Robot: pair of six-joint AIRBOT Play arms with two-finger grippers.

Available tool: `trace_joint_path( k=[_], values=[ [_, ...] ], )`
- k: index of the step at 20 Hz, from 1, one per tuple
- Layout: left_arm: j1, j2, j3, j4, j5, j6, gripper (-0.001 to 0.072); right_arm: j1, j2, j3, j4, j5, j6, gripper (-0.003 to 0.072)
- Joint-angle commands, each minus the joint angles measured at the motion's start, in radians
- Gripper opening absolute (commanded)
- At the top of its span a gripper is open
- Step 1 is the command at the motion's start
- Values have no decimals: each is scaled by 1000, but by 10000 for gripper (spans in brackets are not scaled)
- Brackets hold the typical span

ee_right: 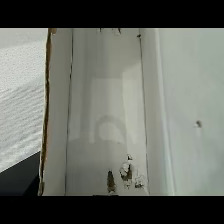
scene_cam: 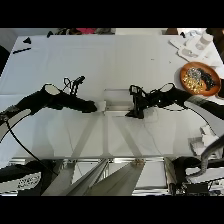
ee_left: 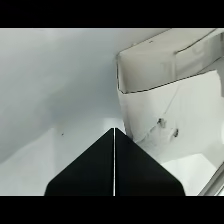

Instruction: Fold the box and place the chain.

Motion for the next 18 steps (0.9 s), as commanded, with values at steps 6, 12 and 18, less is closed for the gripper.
trace_joint_path(
  k=[6, 12, 18],
  values=[
    [48, 32, 0, -63, -48, 72, 183, 1, 0, 0, 0, 0, 0, 555],
    [50, 37, 0, -80, -58, 125, 446, 1, 0, 0, 0, 0, 0, 555],
    [47, 25, 0, -150, -73, 170, 446, 1, 0, 0, 0, 0, 0, 555]
  ],
)
